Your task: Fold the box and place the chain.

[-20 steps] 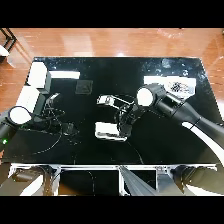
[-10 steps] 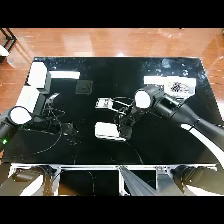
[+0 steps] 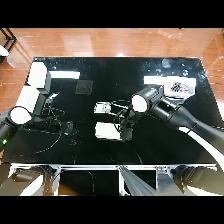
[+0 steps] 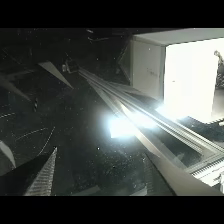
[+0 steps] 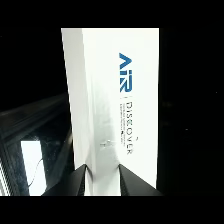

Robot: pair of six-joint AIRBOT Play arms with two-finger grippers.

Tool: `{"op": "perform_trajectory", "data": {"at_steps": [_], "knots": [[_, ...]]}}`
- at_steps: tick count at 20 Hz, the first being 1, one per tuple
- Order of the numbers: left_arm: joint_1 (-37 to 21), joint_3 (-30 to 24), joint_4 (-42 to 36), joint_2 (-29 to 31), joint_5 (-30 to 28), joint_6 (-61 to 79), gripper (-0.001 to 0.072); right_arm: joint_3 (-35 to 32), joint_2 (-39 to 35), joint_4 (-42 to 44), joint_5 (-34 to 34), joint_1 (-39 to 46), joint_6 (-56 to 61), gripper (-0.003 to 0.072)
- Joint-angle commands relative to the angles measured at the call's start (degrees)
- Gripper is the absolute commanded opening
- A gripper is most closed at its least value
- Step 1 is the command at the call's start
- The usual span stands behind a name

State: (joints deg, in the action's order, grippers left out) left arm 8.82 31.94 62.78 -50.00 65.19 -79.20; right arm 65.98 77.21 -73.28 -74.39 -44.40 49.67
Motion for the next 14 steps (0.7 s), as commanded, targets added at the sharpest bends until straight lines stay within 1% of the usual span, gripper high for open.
{"op": "perform_trajectory", "data": {"at_steps": [1,3,14], "knots": [[-0.04,-0.04,0.02,-0.04,-0.07,0.00,0.0628,0.02,0.02,-0.50,0.09,-0.13,0.70,0.0237],[-0.04,-0.04,0.02,-0.04,-0.07,0.00,0.0628,0.00,0.02,-0.74,0.04,-0.13,0.83,0.0125],[-0.04,-0.04,0.02,-0.04,-0.07,0.00,0.0628,0.00,0.02,-0.66,0.02,-0.17,0.94,0.0131]]}}
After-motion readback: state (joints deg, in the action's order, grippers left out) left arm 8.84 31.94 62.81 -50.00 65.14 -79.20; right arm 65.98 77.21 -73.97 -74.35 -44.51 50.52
